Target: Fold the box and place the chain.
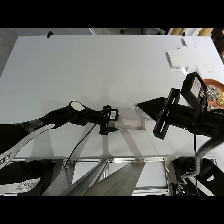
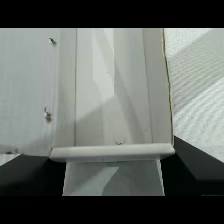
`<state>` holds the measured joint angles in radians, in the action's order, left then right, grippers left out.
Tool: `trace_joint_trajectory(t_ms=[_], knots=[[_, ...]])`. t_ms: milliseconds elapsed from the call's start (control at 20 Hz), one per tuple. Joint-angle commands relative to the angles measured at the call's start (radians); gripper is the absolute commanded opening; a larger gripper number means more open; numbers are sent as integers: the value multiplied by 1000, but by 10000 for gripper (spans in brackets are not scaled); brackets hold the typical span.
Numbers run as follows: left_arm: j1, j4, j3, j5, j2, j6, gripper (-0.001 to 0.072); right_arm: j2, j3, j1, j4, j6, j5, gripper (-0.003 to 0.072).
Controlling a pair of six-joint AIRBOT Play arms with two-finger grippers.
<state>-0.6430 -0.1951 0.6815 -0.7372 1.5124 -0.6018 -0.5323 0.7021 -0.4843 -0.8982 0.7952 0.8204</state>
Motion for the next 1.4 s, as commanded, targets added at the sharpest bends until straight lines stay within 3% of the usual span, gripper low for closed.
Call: trace_joint_trajectory(t_ms=[0,250,600,650,700,750,800,1000,1200,1250,1350], knots=[[0,0,0,0,0,0,270,-48,14,-13,-78,42,85,16],[0,0,0,0,0,0,270,-222,14,-74,-122,42,163,17],[0,0,0,0,0,0,270,-383,14,-183,-283,154,75,18],[0,0,0,0,0,0,270,-403,14,-183,-283,154,64,36],[0,0,0,0,0,0,270,-416,14,-183,-283,154,56,142],[0,0,0,0,0,0,270,-418,14,-182,-285,150,54,277],[0,0,0,0,0,0,270,-408,15,-181,-286,150,61,313],[0,0,0,0,0,0,270,-248,15,-71,-387,97,205,294],[0,0,0,0,0,0,270,-121,14,158,-460,-356,361,271],[0,0,0,0,0,0,270,-122,9,214,-457,-428,373,233],[0,0,0,0,0,0,270,-134,-40,282,-449,-466,327,230]])
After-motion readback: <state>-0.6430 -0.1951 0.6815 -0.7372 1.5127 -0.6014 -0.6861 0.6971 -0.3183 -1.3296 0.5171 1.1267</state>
